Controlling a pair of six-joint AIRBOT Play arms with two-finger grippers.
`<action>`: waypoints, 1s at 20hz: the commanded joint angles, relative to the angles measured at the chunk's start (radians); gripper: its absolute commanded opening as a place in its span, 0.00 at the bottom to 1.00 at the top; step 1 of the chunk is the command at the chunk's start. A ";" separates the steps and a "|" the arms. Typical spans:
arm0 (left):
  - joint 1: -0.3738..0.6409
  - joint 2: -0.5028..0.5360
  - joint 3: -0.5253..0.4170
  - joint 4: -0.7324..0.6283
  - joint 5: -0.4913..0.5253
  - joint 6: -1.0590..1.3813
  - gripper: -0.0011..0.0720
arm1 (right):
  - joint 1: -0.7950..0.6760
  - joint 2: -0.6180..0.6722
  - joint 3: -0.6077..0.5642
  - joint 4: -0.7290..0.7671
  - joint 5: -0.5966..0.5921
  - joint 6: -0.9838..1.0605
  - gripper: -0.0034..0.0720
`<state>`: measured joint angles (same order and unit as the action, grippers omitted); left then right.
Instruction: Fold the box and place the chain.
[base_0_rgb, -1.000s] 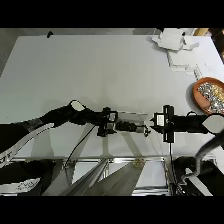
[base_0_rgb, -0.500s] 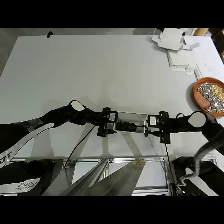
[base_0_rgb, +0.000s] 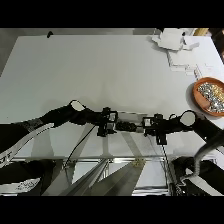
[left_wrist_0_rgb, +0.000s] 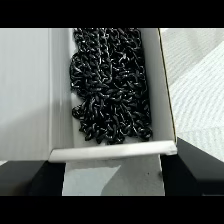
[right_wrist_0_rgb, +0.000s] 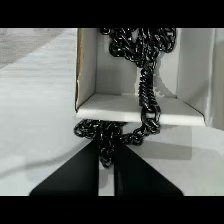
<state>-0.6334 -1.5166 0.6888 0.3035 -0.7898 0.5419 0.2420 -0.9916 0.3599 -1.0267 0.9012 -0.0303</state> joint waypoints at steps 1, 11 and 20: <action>0.000 0.000 0.000 0.001 0.000 0.000 0.44 | 0.003 0.055 0.000 -0.081 0.040 0.008 0.06; 0.000 0.000 0.000 0.000 0.000 0.000 0.44 | 0.003 0.527 0.000 0.386 0.142 -0.014 0.06; 0.000 0.000 0.000 0.000 0.000 0.000 0.44 | 0.053 0.406 0.001 0.865 -0.032 -0.031 0.06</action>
<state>-0.6334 -1.5162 0.6888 0.3035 -0.7898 0.5415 0.2657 -0.5438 0.3599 -0.2600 0.9279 -0.0570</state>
